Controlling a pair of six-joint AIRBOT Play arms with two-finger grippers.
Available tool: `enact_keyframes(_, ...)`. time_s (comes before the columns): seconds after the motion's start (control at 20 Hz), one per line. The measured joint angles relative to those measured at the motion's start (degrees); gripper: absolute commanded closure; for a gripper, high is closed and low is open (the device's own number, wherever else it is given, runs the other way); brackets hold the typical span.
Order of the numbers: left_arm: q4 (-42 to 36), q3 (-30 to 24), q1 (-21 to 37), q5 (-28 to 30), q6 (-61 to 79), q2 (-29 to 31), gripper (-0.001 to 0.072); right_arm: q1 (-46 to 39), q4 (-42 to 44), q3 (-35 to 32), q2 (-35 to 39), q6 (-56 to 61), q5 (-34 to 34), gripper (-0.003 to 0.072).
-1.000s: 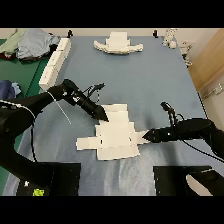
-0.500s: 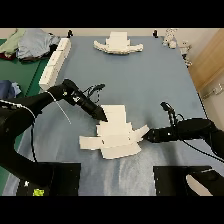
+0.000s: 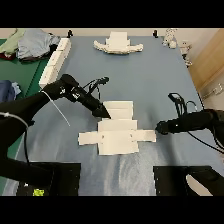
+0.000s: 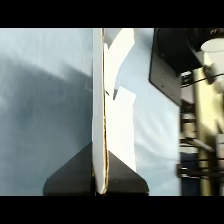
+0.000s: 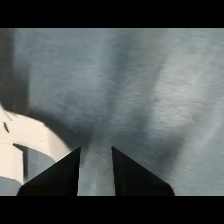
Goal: Fold the box.
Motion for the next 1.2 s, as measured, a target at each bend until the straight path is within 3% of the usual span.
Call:
enact_keyframes(0.25,-0.7,-4.6,-4.3,12.1,11.1,10.2,0.0702,0.0,-10.6,4.8,0.0,12.4,1.1,0.0374)
enact_keyframes(0.55,-4.5,-18.3,-11.8,28.0,22.2,21.3,0.07,0.0,-11.4,6.1,0.0,17.6,3.0,0.0374)
enact_keyframes(0.7,-6.5,-23.8,-15.8,33.7,25.6,24.0,0.0699,0.0,-10.3,6.3,0.0,18.3,3.7,0.0374)
enact_keyframes(0.95,-8.6,-26.0,-17.0,35.5,27.2,25.3,0.0699,0.0,-8.5,6.3,0.0,18.8,4.3,0.0375)
enact_keyframes(1.2,-9.3,-23.8,-11.9,28.5,26.5,22.8,0.0699,0.0,-6.9,6.3,0.0,18.9,4.4,0.0385)
